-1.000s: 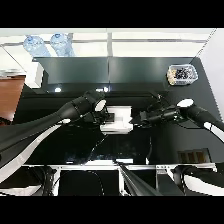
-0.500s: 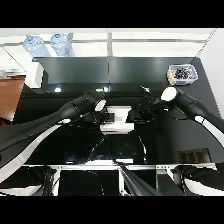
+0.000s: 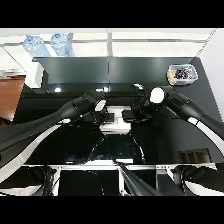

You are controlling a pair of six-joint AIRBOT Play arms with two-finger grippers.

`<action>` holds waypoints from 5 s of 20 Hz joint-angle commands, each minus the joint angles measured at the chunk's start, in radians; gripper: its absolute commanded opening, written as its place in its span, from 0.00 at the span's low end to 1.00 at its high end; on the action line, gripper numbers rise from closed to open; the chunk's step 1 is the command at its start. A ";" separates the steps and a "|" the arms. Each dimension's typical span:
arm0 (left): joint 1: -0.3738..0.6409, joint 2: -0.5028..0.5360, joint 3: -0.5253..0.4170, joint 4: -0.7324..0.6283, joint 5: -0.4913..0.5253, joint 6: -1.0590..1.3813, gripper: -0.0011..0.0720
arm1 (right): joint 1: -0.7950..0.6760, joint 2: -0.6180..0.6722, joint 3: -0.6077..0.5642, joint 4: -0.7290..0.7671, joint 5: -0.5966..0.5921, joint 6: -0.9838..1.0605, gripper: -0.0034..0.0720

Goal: Fold the box and place the chain.

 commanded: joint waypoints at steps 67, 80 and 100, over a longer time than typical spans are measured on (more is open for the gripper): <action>0.001 0.000 0.000 -0.022 0.007 0.000 0.05 | -0.551 0.049 0.156 -0.812 -0.382 0.453 1.00; 0.001 0.000 0.000 -0.022 0.011 0.000 0.05 | -0.693 -0.690 0.927 -0.475 -0.053 0.213 0.78; 0.001 0.000 0.000 -0.022 0.013 0.000 0.05 | -0.593 -0.064 0.927 -0.472 0.185 -0.147 0.06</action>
